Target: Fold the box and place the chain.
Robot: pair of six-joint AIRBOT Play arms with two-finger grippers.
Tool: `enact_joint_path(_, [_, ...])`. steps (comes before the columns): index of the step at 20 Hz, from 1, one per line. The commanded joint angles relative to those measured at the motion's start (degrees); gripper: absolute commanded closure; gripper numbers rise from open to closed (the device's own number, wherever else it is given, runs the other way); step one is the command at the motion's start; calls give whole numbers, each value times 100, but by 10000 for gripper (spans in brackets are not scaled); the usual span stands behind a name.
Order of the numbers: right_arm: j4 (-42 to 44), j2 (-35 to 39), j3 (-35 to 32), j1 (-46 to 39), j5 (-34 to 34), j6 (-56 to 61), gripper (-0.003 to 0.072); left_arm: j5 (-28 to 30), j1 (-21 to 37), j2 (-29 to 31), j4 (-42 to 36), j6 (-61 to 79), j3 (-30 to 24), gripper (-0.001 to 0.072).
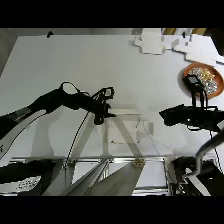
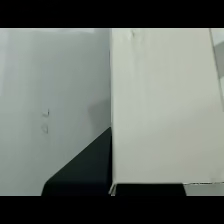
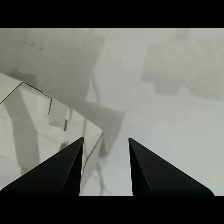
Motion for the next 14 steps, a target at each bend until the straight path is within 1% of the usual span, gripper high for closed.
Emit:
enact_joint_path(1, [39, 4, 9, 4, 28, -4, 366, 131, -2, -229, -721, 776, -46, 711])
enact_joint_path(4, [37, 4, 9, 4, 26, -7, 366, 367, -9, -330, -431, 761, -46, 711])
enact_joint_path(10, [39, 4, 9, 2, 22, -190, 367, 922, -188, -337, -295, 767, -46, 709])
enact_joint_path(13, [39, 4, 9, 2, 22, -267, 367, 1097, -446, -337, 518, 767, -46, 709])
enact_joint_path(14, [39, 4, 9, 2, 22, -286, 367, 1093, -516, -337, 605, 765, -46, 709])
